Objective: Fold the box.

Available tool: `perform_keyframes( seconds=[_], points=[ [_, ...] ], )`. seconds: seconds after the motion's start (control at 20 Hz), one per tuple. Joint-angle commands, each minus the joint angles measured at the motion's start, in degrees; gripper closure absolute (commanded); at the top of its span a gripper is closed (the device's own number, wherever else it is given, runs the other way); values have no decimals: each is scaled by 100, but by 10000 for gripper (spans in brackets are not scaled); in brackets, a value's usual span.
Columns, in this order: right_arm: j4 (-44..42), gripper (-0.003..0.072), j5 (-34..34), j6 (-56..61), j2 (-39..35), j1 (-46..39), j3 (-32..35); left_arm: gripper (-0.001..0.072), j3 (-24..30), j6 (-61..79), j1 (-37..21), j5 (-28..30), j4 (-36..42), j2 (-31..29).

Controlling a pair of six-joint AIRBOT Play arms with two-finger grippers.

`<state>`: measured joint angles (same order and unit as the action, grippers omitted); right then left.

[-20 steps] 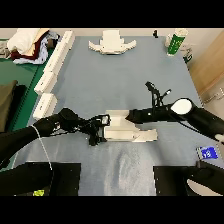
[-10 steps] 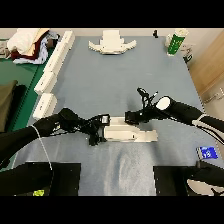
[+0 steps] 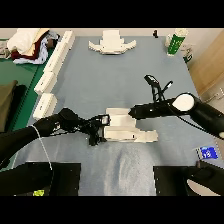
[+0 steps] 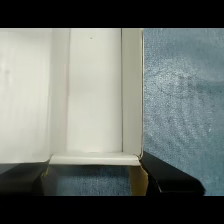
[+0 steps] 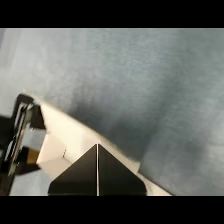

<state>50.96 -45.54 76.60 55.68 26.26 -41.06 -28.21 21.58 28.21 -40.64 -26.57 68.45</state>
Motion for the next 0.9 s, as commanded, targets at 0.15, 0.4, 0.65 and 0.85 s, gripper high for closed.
perform_keyframes(
  seconds=[0.15, 0.4, 0.65, 0.85],
  points=[
    [999, 611, -1495, -1274, -1775, 487, 693, 197, 2, -2, 4, 2, -2, -2],
    [2179, 162, -1482, -3097, -1733, 479, 1182, 197, 2, -2, 4, 2, -2, 0],
    [2205, 107, -101, -4524, -1213, 479, 1685, 197, 2, -2, 4, 2, -2, -2],
    [1751, 106, 219, -4789, -896, 479, 1700, 197, 2, 0, 4, 2, -2, -2]
  ],
)
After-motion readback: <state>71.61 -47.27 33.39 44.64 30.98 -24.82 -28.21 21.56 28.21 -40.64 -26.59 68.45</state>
